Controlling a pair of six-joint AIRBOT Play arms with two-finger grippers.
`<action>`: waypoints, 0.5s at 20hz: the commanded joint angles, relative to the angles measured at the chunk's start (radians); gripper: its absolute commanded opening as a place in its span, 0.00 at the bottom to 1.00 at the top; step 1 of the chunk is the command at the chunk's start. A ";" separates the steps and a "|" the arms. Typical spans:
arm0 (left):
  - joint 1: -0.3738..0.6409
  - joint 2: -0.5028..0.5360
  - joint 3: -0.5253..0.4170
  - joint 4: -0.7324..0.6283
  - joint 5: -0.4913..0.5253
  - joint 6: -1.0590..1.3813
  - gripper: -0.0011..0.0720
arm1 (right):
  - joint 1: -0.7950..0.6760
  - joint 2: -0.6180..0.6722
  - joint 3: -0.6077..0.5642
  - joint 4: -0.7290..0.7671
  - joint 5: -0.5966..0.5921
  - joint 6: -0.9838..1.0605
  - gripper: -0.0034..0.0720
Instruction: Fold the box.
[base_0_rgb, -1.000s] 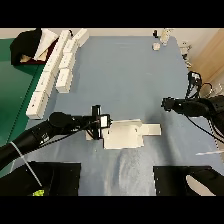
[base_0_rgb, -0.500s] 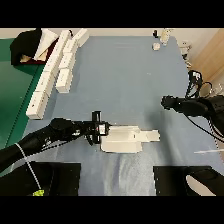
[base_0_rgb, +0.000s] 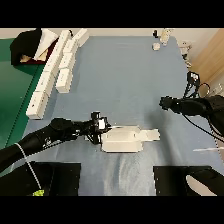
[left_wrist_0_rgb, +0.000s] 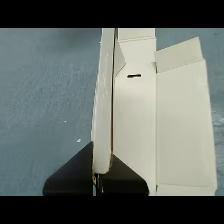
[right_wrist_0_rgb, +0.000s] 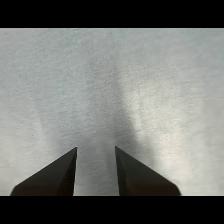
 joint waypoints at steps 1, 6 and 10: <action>0.000 0.007 0.002 0.068 -0.050 -0.131 0.03 | 0.001 -0.001 0.001 0.060 -0.009 -0.001 0.54; 0.000 0.008 0.072 0.309 -0.100 -0.420 0.03 | 0.001 -0.001 0.001 0.061 -0.026 -0.001 0.54; 0.013 -0.006 0.114 0.346 -0.132 -0.455 0.03 | 0.001 -0.001 0.001 0.062 -0.026 -0.008 0.54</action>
